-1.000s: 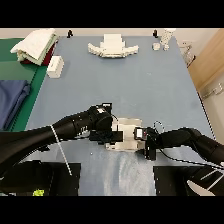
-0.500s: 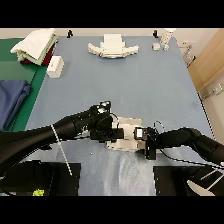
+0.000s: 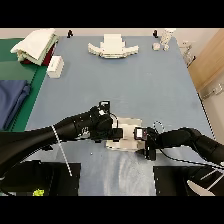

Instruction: Fold the box.

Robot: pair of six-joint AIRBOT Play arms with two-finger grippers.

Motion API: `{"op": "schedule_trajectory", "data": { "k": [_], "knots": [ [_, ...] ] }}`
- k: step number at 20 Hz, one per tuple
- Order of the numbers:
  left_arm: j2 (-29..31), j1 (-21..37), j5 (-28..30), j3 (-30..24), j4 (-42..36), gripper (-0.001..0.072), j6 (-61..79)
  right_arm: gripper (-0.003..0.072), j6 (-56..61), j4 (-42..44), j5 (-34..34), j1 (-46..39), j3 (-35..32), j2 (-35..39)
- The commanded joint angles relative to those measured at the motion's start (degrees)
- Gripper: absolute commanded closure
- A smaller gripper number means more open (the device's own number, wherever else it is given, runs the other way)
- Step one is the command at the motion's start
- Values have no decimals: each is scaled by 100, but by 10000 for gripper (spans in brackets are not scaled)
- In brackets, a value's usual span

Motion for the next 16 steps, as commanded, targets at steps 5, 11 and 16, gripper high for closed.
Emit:
{"op": "schedule_trajectory", "data": {
  "k": [5,11,16],
  "knots": [
    [-337,-70,15,-20,0,438,-44,149,2,0,4,0,2,2],
    [-341,-70,162,-20,59,697,-46,149,2,0,2,0,2,2],
    [-339,-70,149,-20,61,694,-66,149,2,0,4,0,2,2]
  ]
}}
